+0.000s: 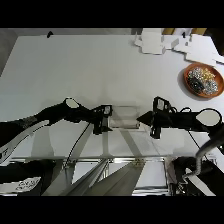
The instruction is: Fold the box and place the chain.
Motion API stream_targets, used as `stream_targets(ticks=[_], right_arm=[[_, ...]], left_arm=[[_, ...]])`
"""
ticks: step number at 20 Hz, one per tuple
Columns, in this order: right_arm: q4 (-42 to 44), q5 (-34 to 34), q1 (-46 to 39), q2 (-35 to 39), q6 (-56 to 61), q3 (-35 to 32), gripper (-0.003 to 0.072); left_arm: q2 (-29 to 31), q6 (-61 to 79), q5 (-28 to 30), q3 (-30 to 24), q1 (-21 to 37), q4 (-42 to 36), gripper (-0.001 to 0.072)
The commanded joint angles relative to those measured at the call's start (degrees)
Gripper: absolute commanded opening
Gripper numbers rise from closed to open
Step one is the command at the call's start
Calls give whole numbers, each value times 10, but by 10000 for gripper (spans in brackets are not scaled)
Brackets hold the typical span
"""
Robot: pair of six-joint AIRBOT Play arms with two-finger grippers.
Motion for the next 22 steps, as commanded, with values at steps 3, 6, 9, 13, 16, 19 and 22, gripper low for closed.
stream_targets(ticks=[3, 6, 9, 13, 16, 19, 22], right_arm=[[121, -119, 0, -47, -17, 0, 23], [127, -148, 0, -124, -14, 0, 23], [123, -180, 0, -190, 23, 0, 23], [87, -190, 0, -207, 72, 0, 23], [-18, -172, 0, -202, 192, 13, 24], [-153, -83, 0, -165, 260, 64, 22], [-215, -13, 0, -109, 250, 107, 22]], left_arm=[[0, 0, 1, 0, 0, 0, 133], [0, 0, 1, 0, 0, 0, 133], [0, 0, 1, 0, 0, 0, 133], [0, 1, 1, 0, 0, 0, 133], [0, 1, 1, 0, 0, 0, 133], [0, 1, 1, 0, 0, 0, 133], [0, 1, 1, 0, 0, 0, 133]])
